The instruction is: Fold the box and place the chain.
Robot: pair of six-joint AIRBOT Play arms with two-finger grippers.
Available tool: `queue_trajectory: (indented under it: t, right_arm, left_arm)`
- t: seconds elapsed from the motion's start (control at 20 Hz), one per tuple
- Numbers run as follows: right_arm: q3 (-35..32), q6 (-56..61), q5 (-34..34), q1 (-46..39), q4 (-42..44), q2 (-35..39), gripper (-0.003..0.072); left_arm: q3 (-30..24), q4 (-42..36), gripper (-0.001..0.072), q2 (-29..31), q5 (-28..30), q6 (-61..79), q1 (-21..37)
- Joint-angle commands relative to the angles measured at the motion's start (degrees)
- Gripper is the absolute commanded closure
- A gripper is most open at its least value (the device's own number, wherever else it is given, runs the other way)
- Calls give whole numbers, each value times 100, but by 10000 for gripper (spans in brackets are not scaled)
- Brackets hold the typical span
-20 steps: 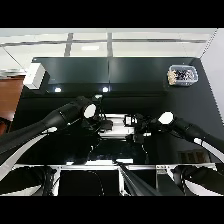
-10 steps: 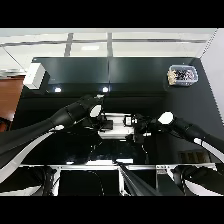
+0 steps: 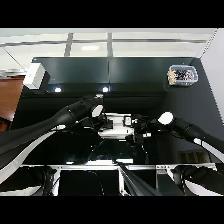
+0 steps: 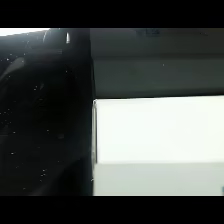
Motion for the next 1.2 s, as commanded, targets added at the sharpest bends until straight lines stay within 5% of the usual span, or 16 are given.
queue_trajectory:
  t: [0.0, 0.05, 0.65, 0.8, 1.15]
  right_arm:
    - [7, 13, 0, 4, 7, -2, 551]
    - [7, 13, 0, 4, 7, -2, 551]
    - [7, 13, 0, 4, 7, -2, 551]
    - [7, 13, 0, 4, 7, -2, 552]
    - [7, 13, 0, 4, 7, -2, 551]
  left_arm:
    - [39, -28, 345, 2, 39, -33, -9]
    - [59, -24, 299, 2, 39, -33, -7]
    - [72, 105, 306, -81, 177, -501, -22]
    - [72, 98, 477, -83, 146, -483, -59]
    - [72, 133, 486, -87, 186, -483, -101]
